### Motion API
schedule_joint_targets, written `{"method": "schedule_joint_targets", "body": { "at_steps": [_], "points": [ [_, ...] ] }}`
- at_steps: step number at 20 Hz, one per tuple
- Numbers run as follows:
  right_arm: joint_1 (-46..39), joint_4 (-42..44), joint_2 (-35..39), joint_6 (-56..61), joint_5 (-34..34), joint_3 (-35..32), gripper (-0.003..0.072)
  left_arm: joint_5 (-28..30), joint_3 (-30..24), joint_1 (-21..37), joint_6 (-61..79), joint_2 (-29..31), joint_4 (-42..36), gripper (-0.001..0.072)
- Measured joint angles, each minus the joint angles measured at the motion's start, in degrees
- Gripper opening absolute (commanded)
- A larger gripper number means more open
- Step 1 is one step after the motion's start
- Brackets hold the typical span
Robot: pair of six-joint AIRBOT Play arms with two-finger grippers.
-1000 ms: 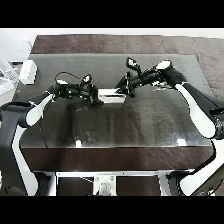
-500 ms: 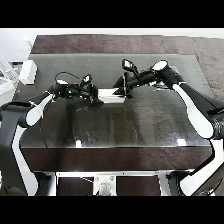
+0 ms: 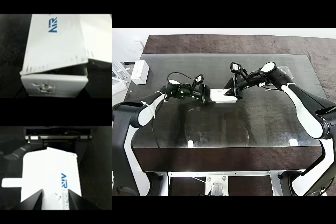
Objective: Fold the box and place the chain.
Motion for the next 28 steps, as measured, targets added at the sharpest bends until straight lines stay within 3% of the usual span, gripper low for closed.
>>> {"method": "schedule_joint_targets", "body": {
  "at_steps": [4, 6, 14, 18, 28],
  "points": [
    [0.0, -0.8, -0.1, 0.0, -0.8, 0.1, 0.0388, 0.0, 0.0, 0.0, 0.0, 0.0, 0.0, 0.0522],
    [0.0, -0.9, 0.1, 0.1, -0.5, 0.4, 0.046, 0.0, 0.0, 0.0, 0.0, 0.0, 0.0, 0.0522],
    [-0.2, -0.6, 1.8, 2.5, 3.1, -0.6, 0.0463, -0.1, 0.0, 0.0, 0.0, 0.0, 0.0, 0.0522],
    [-0.4, -0.5, 1.9, 2.4, -0.3, -3.1, 0.0519, -0.1, 0.0, 0.0, 0.0, 0.0, 0.0, 0.0522],
    [-0.5, 3.0, 2.0, -2.4, -4.3, -4.7, 0.0513, -0.1, 0.0, 0.0, 0.0, 0.0, 0.0, 0.0522]
  ]
}}
